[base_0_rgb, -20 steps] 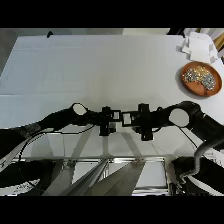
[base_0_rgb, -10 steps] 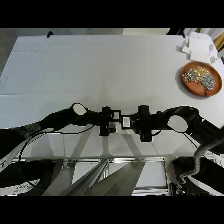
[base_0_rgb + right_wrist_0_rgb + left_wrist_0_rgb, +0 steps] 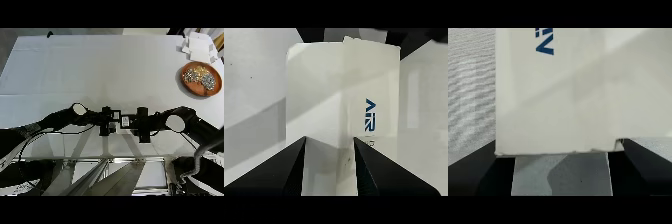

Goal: Fold the box and place the chain.

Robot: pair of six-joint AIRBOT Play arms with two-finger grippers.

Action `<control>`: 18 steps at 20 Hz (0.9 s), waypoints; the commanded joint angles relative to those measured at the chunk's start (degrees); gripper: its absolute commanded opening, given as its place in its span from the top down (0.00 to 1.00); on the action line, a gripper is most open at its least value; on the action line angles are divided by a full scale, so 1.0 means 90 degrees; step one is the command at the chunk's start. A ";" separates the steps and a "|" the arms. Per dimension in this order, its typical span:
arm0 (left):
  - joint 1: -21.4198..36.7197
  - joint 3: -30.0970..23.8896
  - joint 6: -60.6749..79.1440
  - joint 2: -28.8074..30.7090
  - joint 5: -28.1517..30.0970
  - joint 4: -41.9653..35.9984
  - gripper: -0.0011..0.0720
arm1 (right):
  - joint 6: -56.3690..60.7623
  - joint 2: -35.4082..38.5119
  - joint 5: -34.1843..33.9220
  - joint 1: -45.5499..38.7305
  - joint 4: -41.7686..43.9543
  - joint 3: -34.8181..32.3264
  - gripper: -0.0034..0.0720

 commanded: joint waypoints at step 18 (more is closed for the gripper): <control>0.0002 -0.0002 0.0000 0.0002 0.0002 0.0000 0.61 | 0.0000 0.0134 -0.0291 0.0005 -0.0345 0.0002 0.87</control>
